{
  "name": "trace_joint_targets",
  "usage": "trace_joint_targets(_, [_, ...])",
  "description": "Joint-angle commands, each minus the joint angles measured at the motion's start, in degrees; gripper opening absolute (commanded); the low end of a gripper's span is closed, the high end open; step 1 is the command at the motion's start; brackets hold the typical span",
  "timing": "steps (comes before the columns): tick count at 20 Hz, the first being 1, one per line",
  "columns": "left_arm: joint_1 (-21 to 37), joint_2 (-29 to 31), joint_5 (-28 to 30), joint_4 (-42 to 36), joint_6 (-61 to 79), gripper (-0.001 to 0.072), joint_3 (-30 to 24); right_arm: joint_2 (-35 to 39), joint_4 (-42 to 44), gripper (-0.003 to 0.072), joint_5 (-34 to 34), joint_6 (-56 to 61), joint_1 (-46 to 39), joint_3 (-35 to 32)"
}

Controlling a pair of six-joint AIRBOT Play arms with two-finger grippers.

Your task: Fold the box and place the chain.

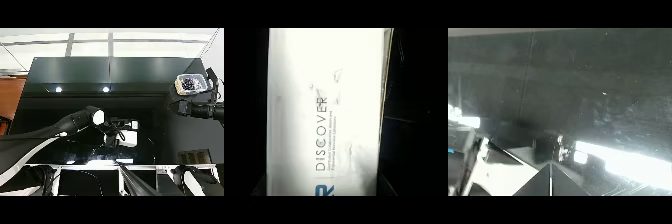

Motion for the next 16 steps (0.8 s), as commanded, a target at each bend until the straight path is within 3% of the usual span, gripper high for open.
trace_joint_targets(1, [5.5, 3.3, 2.9, 8.0, -10.4, 0.033, 0.1, 0.0, 0.0, 0.0014, -0.4, 0.0, 0.0, 0.0])
trace_joint_targets(5, [25.4, 9.2, 5.2, 14.6, -20.2, 0.0338, 1.6, 0.0, 0.1, 0.0014, -0.5, 0.0, 0.0, 0.0])
trace_joint_targets(8, [43.6, 7.7, 7.7, 14.5, -30.6, 0.0357, 7.5, 0.0, 0.1, 0.0014, -1.1, 0.0, 0.0, 0.0])
trace_joint_targets(10, [52.5, 3.6, 6.9, 14.5, -37.5, 0.0383, 13.9, 0.0, 0.1, 0.0014, -1.2, 0.0, 0.0, 0.0])
trace_joint_targets(12, [57.7, -2.6, 3.6, 15.0, -37.4, 0.0382, 22.5, 0.0, 0.1, 0.0014, -1.2, 0.1, 0.0, 0.0])
trace_joint_targets(16, [61.6, -17.2, 0.0, 19.2, -38.9, 0.0383, 40.1, 0.0, 0.3, 0.0014, -1.6, 0.7, 0.0, 0.0])
